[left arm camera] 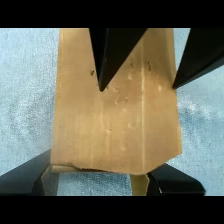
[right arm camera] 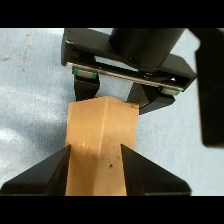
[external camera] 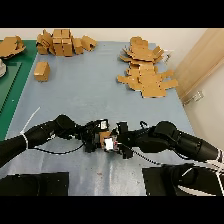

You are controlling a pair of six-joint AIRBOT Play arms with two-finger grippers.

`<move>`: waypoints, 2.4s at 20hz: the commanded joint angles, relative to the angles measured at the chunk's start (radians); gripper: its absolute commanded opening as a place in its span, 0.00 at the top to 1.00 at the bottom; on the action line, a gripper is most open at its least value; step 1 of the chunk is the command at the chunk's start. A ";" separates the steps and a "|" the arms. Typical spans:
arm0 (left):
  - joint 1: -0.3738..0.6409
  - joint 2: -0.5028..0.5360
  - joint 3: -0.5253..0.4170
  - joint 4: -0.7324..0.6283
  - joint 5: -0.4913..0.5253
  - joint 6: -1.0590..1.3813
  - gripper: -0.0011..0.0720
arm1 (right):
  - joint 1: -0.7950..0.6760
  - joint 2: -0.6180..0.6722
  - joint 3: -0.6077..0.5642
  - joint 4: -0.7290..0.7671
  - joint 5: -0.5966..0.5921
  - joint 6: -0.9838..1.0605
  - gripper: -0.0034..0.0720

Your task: Fold the box.

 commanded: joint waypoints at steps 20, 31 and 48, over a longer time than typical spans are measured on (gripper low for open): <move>0.000 0.000 0.001 0.000 0.000 0.000 0.50 | 0.009 -0.032 0.027 -0.111 0.047 0.039 0.61; 0.000 0.000 0.001 0.000 0.000 0.000 0.50 | 0.009 -0.063 0.027 -0.076 -0.013 0.039 0.70; 0.000 0.000 0.001 0.000 0.000 0.000 0.50 | 0.006 0.102 0.109 -0.227 -0.248 0.492 0.53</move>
